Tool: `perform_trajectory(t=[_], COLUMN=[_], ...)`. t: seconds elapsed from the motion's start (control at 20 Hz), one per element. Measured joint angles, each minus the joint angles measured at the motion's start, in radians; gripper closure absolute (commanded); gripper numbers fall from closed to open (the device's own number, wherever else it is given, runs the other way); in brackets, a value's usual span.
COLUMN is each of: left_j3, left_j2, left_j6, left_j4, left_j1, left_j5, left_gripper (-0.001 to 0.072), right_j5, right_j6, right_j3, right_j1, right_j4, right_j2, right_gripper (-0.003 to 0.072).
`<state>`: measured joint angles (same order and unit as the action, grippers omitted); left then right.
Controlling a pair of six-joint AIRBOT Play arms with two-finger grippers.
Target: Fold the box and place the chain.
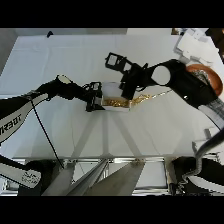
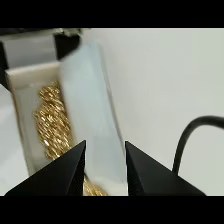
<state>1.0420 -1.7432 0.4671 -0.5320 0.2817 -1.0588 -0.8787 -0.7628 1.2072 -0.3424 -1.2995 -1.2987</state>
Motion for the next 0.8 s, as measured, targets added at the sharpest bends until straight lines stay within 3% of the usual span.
perform_trajectory(t=[0.15,0.4,0.8], left_j3=[0.000,0.000,0.000], left_j2=[0.000,0.000,0.000], left_j6=[0.000,0.000,0.000], left_j4=[0.000,0.000,0.000], left_j1=[0.000,0.000,0.000], left_j5=[0.000,0.000,0.000], left_gripper=[0.0432,0.0432,0.0432], right_j5=[-0.092,-0.186,-0.215], right_j6=[0.039,0.259,0.494], right_j3=[-0.004,-0.037,-0.049], right_j1=[0.104,0.215,0.242], right_j4=[-0.011,-0.014,0.043], right_j2=[0.004,-0.060,-0.262], right_gripper=[0.0268,0.0248,0.0235])
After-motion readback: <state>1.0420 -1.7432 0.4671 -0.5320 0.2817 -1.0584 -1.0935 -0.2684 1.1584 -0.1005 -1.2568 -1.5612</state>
